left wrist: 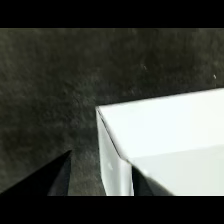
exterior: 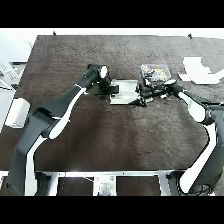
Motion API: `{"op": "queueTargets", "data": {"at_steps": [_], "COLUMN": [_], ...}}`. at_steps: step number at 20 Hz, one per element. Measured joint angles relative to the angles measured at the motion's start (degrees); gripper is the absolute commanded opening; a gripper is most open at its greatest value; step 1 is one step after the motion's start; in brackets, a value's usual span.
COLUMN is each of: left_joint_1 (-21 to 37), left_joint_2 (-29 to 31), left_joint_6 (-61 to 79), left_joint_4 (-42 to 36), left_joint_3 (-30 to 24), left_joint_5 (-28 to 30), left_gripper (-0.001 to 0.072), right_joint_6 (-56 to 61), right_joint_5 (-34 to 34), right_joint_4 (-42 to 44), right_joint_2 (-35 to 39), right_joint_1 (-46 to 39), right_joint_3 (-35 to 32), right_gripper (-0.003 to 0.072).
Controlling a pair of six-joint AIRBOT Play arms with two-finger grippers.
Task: Fold the box and place the chain.
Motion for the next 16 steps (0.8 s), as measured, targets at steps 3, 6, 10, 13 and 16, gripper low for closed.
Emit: {"op": "queueTargets", "data": {"at_steps": [3,6,10,13,16], "left_joint_1": [-0.55,-1.27,-2.05,-2.32,-2.6], "left_joint_2": [0.0,-0.02,0.0,0.0,0.02], "left_joint_6": [-0.07,-0.02,-0.33,-0.35,-0.28], "left_joint_4": [1.05,1.68,2.47,2.51,1.92], "left_joint_3": [0.04,0.04,0.04,0.04,0.07], "left_joint_5": [1.03,2.54,3.04,3.02,3.26], "left_gripper": [0.0421,0.0311,0.004,0.0041,0.0637], "right_joint_6": [0.0,0.0,0.26,0.11,-0.11], "right_joint_5": [-0.02,-0.02,0.11,0.07,-0.07], "right_joint_4": [0.0,0.0,0.09,0.07,-0.09], "right_joint_2": [0.0,0.0,0.0,0.0,0.0], "right_joint_1": [0.0,0.0,0.0,0.0,0.0], "right_joint_3": [0.0,0.0,0.0,-0.02,0.0], "right_gripper": [0.0497,0.0497,0.0497,0.0497,0.0497]}}
